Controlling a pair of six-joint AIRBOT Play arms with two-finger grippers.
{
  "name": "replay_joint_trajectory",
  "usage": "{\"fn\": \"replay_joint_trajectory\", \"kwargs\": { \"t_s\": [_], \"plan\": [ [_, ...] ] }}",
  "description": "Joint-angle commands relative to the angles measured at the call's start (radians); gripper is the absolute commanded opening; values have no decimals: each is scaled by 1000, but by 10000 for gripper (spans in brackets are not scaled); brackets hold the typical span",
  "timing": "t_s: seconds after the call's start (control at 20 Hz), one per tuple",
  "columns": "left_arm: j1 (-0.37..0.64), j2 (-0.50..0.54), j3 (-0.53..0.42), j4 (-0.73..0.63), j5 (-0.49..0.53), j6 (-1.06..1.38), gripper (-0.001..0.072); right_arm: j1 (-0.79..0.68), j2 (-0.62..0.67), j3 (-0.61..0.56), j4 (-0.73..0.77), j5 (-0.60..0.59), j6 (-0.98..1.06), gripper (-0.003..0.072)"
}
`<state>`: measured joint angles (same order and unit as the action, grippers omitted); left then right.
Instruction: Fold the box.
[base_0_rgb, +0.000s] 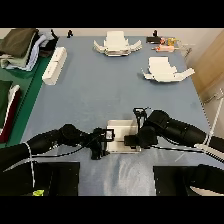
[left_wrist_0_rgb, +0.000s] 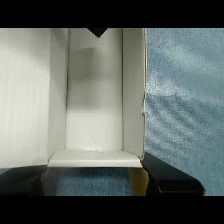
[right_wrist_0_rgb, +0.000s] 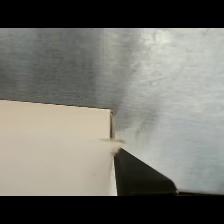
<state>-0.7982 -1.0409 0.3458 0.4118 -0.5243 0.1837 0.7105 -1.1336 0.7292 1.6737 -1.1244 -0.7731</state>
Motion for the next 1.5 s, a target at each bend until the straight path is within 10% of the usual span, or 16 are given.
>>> {"fn": "replay_joint_trajectory", "kwargs": {
  "t_s": [0.0, 0.5, 0.65, 1.05, 1.2, 1.45],
  "plan": [
    [0, 0, 0, 0, 0, 0, 472, 0, 5, 1, -13, -9, 25, 365],
    [0, 0, 0, 0, 0, 0, 472, 0, 5, 1, -34, -37, 24, 14],
    [0, 0, 0, 0, 0, 0, 472, 0, 6, 1, -31, -36, 24, 512],
    [0, 0, 0, 0, 0, 0, 472, -29, 168, 61, -16, -84, 24, 513],
    [0, 0, 0, 0, 0, 0, 472, -105, 239, 103, -38, -134, -10, 130],
    [0, 0, 0, 0, 0, 0, 472, -400, 196, 100, -18, -198, -232, 13]
  ]
}}
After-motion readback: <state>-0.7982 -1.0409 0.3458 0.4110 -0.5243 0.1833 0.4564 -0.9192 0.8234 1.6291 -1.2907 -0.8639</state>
